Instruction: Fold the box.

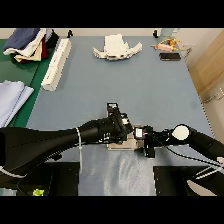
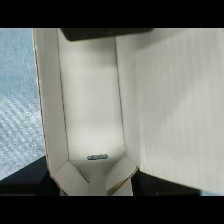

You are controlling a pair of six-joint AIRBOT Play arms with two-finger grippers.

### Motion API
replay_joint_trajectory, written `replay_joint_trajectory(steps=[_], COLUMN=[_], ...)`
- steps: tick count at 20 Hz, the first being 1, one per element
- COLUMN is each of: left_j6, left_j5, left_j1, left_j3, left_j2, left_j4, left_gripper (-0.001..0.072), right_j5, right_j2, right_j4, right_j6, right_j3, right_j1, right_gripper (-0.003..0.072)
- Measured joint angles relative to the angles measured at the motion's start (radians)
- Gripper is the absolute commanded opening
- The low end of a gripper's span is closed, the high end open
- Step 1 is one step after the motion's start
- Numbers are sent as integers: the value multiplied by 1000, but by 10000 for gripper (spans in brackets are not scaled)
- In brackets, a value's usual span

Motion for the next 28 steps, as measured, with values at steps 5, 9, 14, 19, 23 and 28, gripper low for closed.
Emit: replay_joint_trajectory(steps=[5, 9, 14, 19, 23, 28], left_j6=[10, 51, 164, 310, 496, 859], left_j5=[-28, -133, -311, -406, -331, -184], left_j1=[1, 11, 34, 40, 42, 137], left_j3=[31, 59, 68, 69, 64, -42], left_j2=[25, 99, 221, 304, 314, 396], left_j4=[-2, 3, -41, -70, -50, -52], left_gripper=[523, 521, 15, 15, 15, 15], right_j5=[0, 0, 0, 0, 0, 0], right_j2=[0, 0, 0, 0, 0, 0], right_j4=[0, 0, 0, 0, 0, 0], right_j6=[0, 0, 0, 0, 0, 0], right_j3=[0, 0, 0, 0, 0, 0], right_j1=[0, 0, 0, 0, 0, 1], right_gripper=[474, 474, 474, 474, 474, 474])
